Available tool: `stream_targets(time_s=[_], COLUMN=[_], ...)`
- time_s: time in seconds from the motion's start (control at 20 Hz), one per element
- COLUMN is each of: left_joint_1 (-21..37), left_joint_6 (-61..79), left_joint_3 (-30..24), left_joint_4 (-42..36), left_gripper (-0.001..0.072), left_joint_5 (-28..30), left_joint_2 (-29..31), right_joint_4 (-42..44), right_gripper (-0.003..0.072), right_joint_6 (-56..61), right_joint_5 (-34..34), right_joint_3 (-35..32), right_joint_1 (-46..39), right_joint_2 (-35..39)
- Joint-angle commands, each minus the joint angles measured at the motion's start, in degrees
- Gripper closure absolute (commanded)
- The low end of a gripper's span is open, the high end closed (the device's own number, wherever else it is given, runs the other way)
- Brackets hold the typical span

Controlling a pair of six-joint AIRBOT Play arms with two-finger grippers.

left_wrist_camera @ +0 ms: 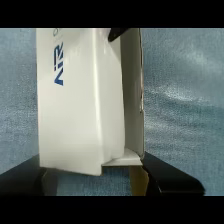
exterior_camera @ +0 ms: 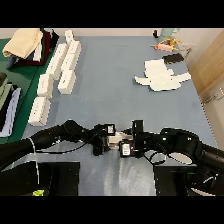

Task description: Fold the box.

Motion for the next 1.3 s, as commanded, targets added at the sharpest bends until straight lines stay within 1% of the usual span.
stream_targets(time_s=[0.0, 0.05, 0.1, 0.15, 0.2, 0.4, 0.6, 0.65, 0.7, 0.9, 1.05, 1.1, 1.15, 1.2, 1.25], left_joint_1=[0.00, 0.00, 0.00, 0.00, 0.00, 0.00, 0.00, 0.00, 0.00, 0.00, 0.00, 0.00, 0.00, 0.00, 0.00], left_joint_6=[0.15, 0.15, 0.15, 0.15, 0.15, 0.15, 0.15, 0.15, 0.15, 0.15, 0.15, 0.15, 0.15, 0.15, 0.15], left_joint_3=[0.04, 0.04, 0.04, 0.04, 0.04, 0.04, 0.04, 0.04, 0.04, 0.04, 0.04, 0.04, 0.04, 0.04, 0.04], left_joint_4=[0.09, 0.09, 0.09, 0.09, 0.09, 0.09, 0.09, 0.09, 0.09, 0.09, 0.09, 0.09, 0.09, 0.09, 0.09], left_gripper=[0.0263, 0.0262, 0.0263, 0.0262, 0.0263, 0.0263, 0.0263, 0.0263, 0.0263, 0.0263, 0.0263, 0.0263, 0.0263, 0.0263, 0.0262], left_joint_5=[0.02, 0.02, 0.02, 0.02, 0.02, 0.02, 0.02, 0.02, 0.02, 0.02, 0.02, 0.02, 0.02, 0.02, 0.02], left_joint_2=[0.02, 0.02, 0.00, 0.02, 0.02, 0.02, 0.02, 0.02, 0.02, 0.02, 0.00, 0.02, 0.00, 0.02, 0.02], right_joint_4=[0.52, 1.20, 1.64, 2.14, 2.73, 6.34, 9.51, 9.99, 10.01, 10.12, 11.74, 11.72, 11.72, 11.72, 11.72], right_gripper=[0.0398, 0.0398, 0.0423, 0.0480, 0.0489, 0.0489, 0.0485, 0.0481, 0.0440, 0.0440, 0.0437, 0.0350, 0.0323, 0.0335, 0.0469], right_joint_6=[0.02, 0.00, 0.00, 0.00, 0.00, -0.04, -0.22, -0.22, -0.22, -0.20, 0.74, 2.64, 4.68, 7.74, 12.52], right_joint_5=[-0.04, 0.00, 0.39, 0.92, 1.64, 5.05, 6.36, 6.51, 6.58, 6.23, 5.73, 5.66, 5.51, 5.25, 4.81], right_joint_3=[-0.02, -0.02, -0.02, -0.02, -0.04, -0.04, -0.04, -0.04, -0.02, 0.11, 0.09, 0.09, 0.09, 0.09, 0.09], right_joint_1=[0.00, 0.02, 0.02, 0.02, 0.02, 0.09, 0.13, 0.13, 0.13, 0.13, 0.07, -0.02, -0.02, -0.04, -0.04], right_joint_2=[-1.22, -1.31, -1.31, -1.31, -1.31, -1.31, -1.31, -1.31, -1.31, -0.63, 2.34, 3.37, 4.15, 4.76, 5.03])
